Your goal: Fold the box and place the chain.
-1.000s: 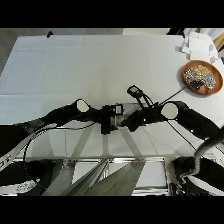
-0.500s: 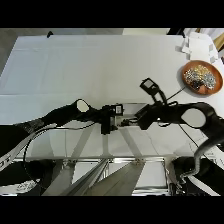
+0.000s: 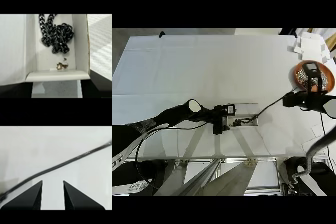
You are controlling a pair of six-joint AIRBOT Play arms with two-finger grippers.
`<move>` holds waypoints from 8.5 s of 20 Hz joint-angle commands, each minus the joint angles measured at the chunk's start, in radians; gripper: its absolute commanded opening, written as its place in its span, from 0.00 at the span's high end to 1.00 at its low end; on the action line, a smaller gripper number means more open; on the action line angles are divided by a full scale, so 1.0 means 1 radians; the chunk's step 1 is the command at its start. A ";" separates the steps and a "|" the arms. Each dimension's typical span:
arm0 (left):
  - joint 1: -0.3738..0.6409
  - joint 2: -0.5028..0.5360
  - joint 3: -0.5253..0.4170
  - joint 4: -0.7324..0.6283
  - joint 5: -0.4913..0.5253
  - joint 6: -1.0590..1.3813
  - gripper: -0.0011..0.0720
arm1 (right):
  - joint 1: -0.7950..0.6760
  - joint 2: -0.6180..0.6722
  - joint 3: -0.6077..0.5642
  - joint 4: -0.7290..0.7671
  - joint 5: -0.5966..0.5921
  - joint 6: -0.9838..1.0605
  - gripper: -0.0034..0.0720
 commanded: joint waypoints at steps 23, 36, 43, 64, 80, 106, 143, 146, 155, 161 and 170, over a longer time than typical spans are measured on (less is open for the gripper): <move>0.000 0.001 0.000 0.000 0.000 0.000 0.61 | -0.255 -0.620 0.086 -0.058 -0.568 0.161 0.57; 0.000 0.000 0.000 0.000 0.000 0.000 0.61 | -0.252 -0.622 0.085 -0.057 -0.541 0.158 0.94; 0.000 0.001 0.000 0.000 0.000 0.000 0.61 | -0.245 -0.349 0.085 0.058 -0.217 0.040 0.94; 0.000 0.000 0.000 0.000 0.000 0.000 0.61 | 0.082 0.313 0.085 0.612 0.439 -0.240 0.94; 0.000 0.001 0.000 0.000 0.000 0.000 0.61 | 0.309 0.278 0.085 0.921 0.017 -0.345 0.94; 0.000 0.001 0.000 0.000 0.000 0.000 0.61 | 0.409 -0.146 -0.181 0.626 -0.146 -0.397 0.77; 0.000 0.001 0.000 0.000 0.000 0.000 0.61 | -0.298 -0.529 0.030 -0.028 -0.494 0.296 0.52; 0.000 0.001 0.000 0.000 0.000 0.000 0.61 | -0.298 -0.586 0.030 -0.027 -0.610 0.296 0.52; 0.000 0.001 0.000 0.000 0.000 0.000 0.61 | -0.298 -0.613 0.030 -0.027 -0.770 0.286 0.74; 0.000 0.000 0.000 0.000 0.000 0.000 0.61 | -0.278 -0.619 0.030 -0.023 -0.734 0.288 0.94; 0.000 0.001 0.000 0.000 0.000 0.000 0.61 | -0.117 -0.315 0.030 -0.019 -0.313 0.176 0.94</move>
